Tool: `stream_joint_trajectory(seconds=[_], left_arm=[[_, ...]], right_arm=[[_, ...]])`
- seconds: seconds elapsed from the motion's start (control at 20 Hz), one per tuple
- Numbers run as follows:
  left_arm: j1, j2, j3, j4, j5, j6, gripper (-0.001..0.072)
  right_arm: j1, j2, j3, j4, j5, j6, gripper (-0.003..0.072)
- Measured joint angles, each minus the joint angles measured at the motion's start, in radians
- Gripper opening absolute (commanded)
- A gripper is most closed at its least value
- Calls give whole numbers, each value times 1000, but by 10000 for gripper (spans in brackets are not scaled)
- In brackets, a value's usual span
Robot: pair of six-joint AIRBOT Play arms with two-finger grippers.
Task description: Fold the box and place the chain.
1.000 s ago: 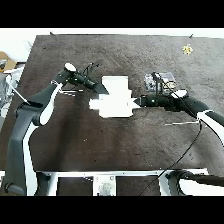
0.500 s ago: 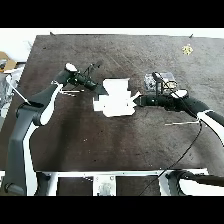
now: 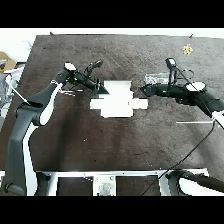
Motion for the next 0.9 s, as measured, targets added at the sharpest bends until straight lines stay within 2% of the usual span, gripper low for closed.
stream_joint_trajectory(seconds=[0.35, 0.75, 0.9], left_arm=[[0, 22, 7, 0, 80, 199, 11], [-7, 29, -44, 96, 174, 246, 11], [-6, 27, -51, 103, 204, 249, 11]], right_arm=[[-11, 20, -27, -1, 57, -104, 455], [-12, 16, -67, 0, 82, -267, 437], [-12, 16, -70, 3, 108, -365, 468]])
